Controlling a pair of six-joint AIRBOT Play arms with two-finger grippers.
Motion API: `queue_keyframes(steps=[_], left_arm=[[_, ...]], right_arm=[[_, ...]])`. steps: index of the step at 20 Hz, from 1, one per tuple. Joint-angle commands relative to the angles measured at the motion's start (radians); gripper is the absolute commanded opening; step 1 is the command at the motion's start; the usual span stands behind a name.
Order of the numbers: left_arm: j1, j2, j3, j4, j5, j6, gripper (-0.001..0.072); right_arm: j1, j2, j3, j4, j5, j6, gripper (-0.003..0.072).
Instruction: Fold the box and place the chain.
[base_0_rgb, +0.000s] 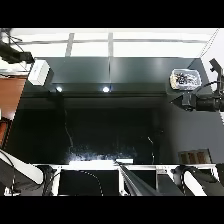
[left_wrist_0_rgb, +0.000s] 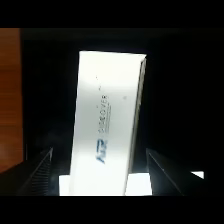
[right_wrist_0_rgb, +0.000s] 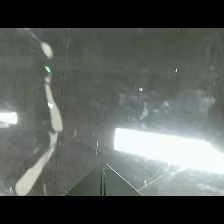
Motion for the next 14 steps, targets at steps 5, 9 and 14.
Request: queue_keyframes(steps=[5,9,14], left_arm=[[-0.105,0.344,-0.154,-0.322,-0.263,-0.064,0.0026],[-0.351,0.718,-0.649,-0.26,0.081,-0.056,0.0026],[-0.539,1.127,-1.407,-0.261,0.653,-0.15,0.0026]], right_arm=[[0.0,0.047,0.164,-0.134,-0.017,-0.005,0.0011],[0.063,0.211,0.054,-0.433,-0.275,0.139,0.001],[0.187,0.241,-0.291,-0.474,-0.67,0.188,0.001]])
